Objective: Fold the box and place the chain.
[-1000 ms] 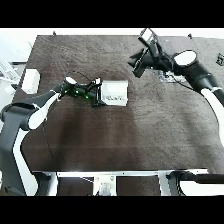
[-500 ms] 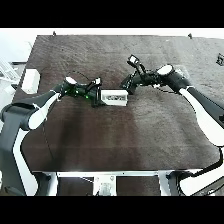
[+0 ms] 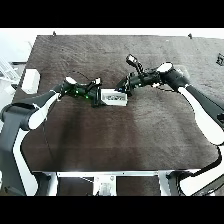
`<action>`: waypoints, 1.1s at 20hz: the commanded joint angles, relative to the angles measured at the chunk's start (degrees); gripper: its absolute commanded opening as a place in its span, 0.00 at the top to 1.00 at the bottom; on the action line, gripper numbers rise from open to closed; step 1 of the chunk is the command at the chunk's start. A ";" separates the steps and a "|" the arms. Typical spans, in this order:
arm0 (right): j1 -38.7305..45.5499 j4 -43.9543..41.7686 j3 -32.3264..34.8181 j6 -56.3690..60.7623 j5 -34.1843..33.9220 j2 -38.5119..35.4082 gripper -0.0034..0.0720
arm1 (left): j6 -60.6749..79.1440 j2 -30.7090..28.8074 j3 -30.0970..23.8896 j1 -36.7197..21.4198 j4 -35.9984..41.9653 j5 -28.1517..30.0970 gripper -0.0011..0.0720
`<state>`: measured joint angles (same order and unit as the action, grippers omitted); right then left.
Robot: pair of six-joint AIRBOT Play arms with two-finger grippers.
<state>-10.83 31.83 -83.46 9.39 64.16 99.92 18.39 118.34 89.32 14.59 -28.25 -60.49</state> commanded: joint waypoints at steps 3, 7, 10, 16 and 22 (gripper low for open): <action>-0.17 -0.37 -0.13 -1.18 1.05 0.94 0.47 | 0.00 -0.04 0.04 -0.07 0.00 0.00 0.33; -0.17 0.55 -0.13 -4.11 1.46 0.98 0.16 | 0.00 -0.04 0.04 -0.07 0.00 0.02 0.32; -0.15 1.84 -0.13 -5.57 1.29 1.03 0.19 | 0.02 -0.04 0.04 -0.07 0.00 0.00 0.33; -0.15 2.05 -0.13 -5.60 1.33 2.19 0.46 | 0.00 -0.04 0.04 -0.07 0.00 0.02 0.33; -0.15 2.25 -0.13 -5.62 4.44 2.19 0.47 | 0.02 -0.04 0.04 -0.07 0.00 0.02 0.33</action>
